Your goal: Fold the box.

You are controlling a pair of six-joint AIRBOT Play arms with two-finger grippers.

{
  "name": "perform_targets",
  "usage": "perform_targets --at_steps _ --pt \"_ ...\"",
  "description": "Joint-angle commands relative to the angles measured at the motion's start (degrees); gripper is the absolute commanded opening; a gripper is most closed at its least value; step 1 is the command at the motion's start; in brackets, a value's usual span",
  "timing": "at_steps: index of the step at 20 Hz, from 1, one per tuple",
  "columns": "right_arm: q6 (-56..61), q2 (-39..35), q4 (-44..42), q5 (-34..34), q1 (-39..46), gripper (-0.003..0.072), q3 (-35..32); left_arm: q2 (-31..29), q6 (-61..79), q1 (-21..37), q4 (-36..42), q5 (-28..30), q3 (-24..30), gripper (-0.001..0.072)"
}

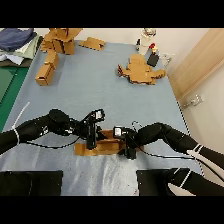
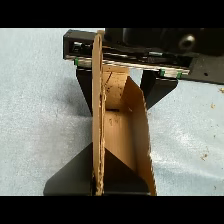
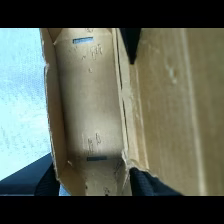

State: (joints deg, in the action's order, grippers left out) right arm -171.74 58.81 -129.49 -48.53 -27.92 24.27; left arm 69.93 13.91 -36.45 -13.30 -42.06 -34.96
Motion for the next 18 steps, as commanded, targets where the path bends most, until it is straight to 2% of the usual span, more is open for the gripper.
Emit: perform_targets --at_steps 1,18 --pt "0.04 0.04 0.00 -0.15 -0.07 0.0498 -0.04 0.02 0.00 0.00 0.00 0.02 0.02 0.0013" --pt "0.04 0.04 0.02 -0.20 -0.07 0.0498 -0.04 0.02 -0.46 0.11 -0.02 0.17 0.02 0.0017"
